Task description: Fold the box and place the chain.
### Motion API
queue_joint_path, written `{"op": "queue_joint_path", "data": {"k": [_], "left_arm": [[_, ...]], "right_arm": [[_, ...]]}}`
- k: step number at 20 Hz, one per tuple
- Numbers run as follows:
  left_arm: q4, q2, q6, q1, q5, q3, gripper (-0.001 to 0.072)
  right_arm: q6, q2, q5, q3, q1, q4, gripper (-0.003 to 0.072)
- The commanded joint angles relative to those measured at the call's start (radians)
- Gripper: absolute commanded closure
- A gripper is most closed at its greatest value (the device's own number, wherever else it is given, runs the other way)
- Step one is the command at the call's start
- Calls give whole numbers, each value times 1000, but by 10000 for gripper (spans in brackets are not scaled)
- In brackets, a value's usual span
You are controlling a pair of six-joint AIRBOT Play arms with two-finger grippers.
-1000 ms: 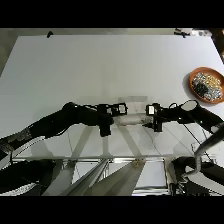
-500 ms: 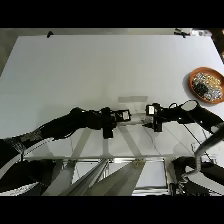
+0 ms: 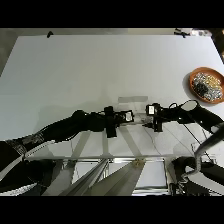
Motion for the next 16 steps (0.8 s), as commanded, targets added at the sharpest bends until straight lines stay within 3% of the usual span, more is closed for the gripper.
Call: {"op": "queue_joint_path", "data": {"k": [1, 7, 12, 16], "left_arm": [[4, -1, -4, -1, 23, 0, 672], [53, 1, -13, -1, 70, 0, 670], [6, -1, -12, -3, -101, 0, 670], [-1, -3, -13, -3, -109, 0, 638]], "right_arm": [[0, 1, 0, 0, 0, 0, 250], [0, 1, 0, 0, 0, 1, 250], [0, 1, 0, 0, 0, 0, 250], [0, 1, 0, 0, 0, 0, 250]]}}
